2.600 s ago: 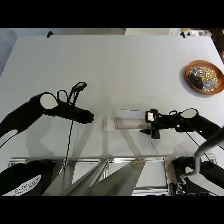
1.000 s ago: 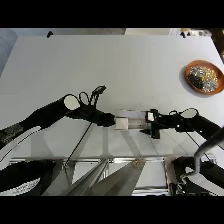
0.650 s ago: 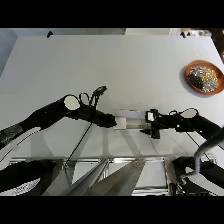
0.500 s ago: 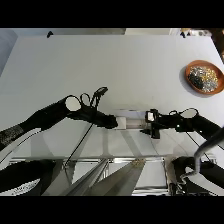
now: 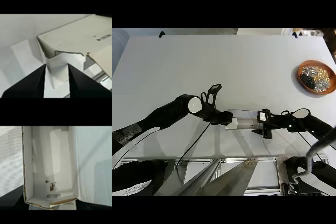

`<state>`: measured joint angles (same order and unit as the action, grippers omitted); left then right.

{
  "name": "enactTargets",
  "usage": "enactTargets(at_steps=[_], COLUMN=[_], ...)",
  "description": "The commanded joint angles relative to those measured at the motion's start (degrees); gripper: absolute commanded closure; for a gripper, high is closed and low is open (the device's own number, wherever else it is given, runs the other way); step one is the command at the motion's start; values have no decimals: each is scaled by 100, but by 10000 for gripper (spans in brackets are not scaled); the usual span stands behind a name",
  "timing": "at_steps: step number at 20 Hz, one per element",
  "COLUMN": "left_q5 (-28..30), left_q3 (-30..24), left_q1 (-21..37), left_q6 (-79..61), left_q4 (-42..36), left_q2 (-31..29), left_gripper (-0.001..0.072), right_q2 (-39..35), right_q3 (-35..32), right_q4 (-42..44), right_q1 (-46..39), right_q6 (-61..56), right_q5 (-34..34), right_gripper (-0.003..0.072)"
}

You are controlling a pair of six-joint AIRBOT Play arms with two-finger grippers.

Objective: Fold the box and place the chain.

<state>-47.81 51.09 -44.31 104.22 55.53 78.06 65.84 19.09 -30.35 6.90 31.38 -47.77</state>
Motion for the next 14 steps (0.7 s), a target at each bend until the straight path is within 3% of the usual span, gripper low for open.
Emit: enactTargets(at_steps=[1, 4, 6, 10, 14], left_q5=[-2, -70, -175, -758, -1019], left_q3=[138, 315, 549, 955, 1480], left_q1=[-256, -420, -511, -734, -977], left_q6=[831, 1123, 1655, 2625, 3049], left_q4=[308, 496, 1029, 1864, 2009], left_q2=[166, 317, 413, 643, 1119], left_gripper=[385, 385, 385, 385, 456], right_q2=[-4, -4, -4, -4, -4], right_q3=[0, 0, 0, 0, 0], right_q4=[0, 2, 0, 2, 2], right_q1=[2, 0, 2, 2, 2], right_q6=[0, 0, 0, 0, 0], right_q5=[-2, -2, -2, 0, 0], right_gripper=[280, 280, 280, 280, 280])
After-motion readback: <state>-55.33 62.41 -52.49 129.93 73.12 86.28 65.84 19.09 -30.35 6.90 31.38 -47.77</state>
